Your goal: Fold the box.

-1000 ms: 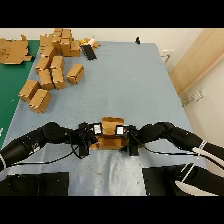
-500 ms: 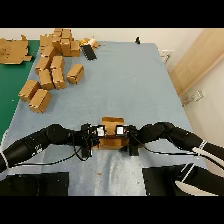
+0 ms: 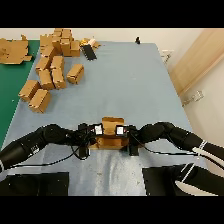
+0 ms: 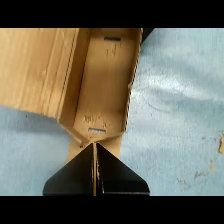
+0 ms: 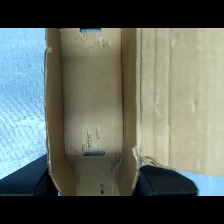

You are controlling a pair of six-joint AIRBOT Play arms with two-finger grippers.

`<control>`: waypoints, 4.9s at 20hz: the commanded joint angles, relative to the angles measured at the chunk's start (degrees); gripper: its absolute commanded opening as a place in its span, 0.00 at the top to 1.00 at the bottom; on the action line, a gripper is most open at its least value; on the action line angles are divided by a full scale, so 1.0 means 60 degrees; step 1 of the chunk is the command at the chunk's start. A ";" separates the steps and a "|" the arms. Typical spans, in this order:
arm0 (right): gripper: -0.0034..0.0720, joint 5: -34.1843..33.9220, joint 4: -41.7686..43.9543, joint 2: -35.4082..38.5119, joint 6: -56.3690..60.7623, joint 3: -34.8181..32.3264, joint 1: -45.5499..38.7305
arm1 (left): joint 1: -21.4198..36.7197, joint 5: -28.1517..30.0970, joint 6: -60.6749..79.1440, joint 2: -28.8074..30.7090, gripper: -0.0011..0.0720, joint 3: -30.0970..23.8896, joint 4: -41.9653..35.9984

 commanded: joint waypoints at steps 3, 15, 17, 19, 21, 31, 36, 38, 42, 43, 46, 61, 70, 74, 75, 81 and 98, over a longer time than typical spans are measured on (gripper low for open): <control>0.33 0.0004 0.0000 -0.0007 0.0004 -0.0004 0.0007 | 0.0237 -0.0346 -0.0965 0.0080 0.82 0.0007 0.0892; 0.33 0.0007 0.0000 -0.0007 0.0000 -0.0004 0.0007 | -0.0240 -0.0084 -0.0375 -0.0379 0.58 0.0375 0.0637; 0.33 0.0004 0.0000 -0.0007 0.0004 -0.0004 0.0007 | -0.0240 -0.0004 -0.0215 -0.0386 0.70 0.0419 0.0597; 0.33 0.0004 0.0000 -0.0007 0.0000 -0.0004 0.0007 | -0.0306 0.0127 -0.0219 -0.0386 0.76 0.0495 0.0517; 0.33 0.0007 0.0004 -0.0004 0.0000 -0.0004 0.0007 | -0.0448 0.0259 -0.0138 -0.0430 0.76 0.0503 0.0459; 0.33 0.0007 0.0004 -0.0007 0.0000 -0.0004 0.0007 | -0.0954 0.0532 0.0062 -0.1031 0.77 0.0831 0.0313; 0.33 0.0007 0.0007 -0.0007 0.0004 -0.0007 0.0007 | -0.0951 0.0889 0.0058 -0.1122 0.94 0.0838 0.0095; 0.33 0.0004 0.0007 -0.0007 0.0000 -0.0004 0.0007 | -0.0951 0.0889 0.0058 -0.1122 0.97 0.0838 0.0007; 0.33 0.0004 0.0007 -0.0007 0.0004 -0.0004 0.0007 | -0.0951 0.0885 0.0018 -0.1122 0.35 0.0841 -0.0051; 0.33 0.0004 0.0007 -0.0007 0.0004 -0.0004 0.0007 | -0.0951 0.0882 0.0018 -0.1122 0.35 0.0838 -0.0055; 0.33 0.0000 0.0007 -0.0004 0.0004 -0.0004 0.0007 | -0.0951 0.0794 0.0022 -0.1122 0.34 0.0838 -0.0117; 0.33 0.0004 0.0004 -0.0007 0.0000 -0.0004 0.0007 | -0.0929 0.0532 -0.0200 -0.1093 0.76 0.0841 0.0131; 0.33 -0.0011 0.0000 -0.0007 0.0004 -0.0004 0.0007 | -0.0929 -0.1031 -0.5974 0.0856 0.97 0.0841 0.4750; 0.33 0.0000 -0.0044 -0.0004 0.0004 -0.0004 0.0007 | -0.0561 -0.2084 -1.2305 0.2397 0.97 0.0838 0.7661; 0.33 -0.0004 -0.0040 -0.0007 0.0004 -0.0004 0.0007 | -0.0142 -0.2401 -1.4579 0.2612 0.97 0.0834 0.8080; 0.33 0.0004 0.0000 -0.0004 0.0004 -0.0004 0.0007 | 0.3060 -0.3042 -1.5074 0.1810 0.97 0.0437 0.3377; 0.33 0.0007 0.0004 -0.0007 0.0004 -0.0004 0.0007 | 0.2561 -0.1876 -1.3846 -0.0098 0.97 -0.0437 -0.0018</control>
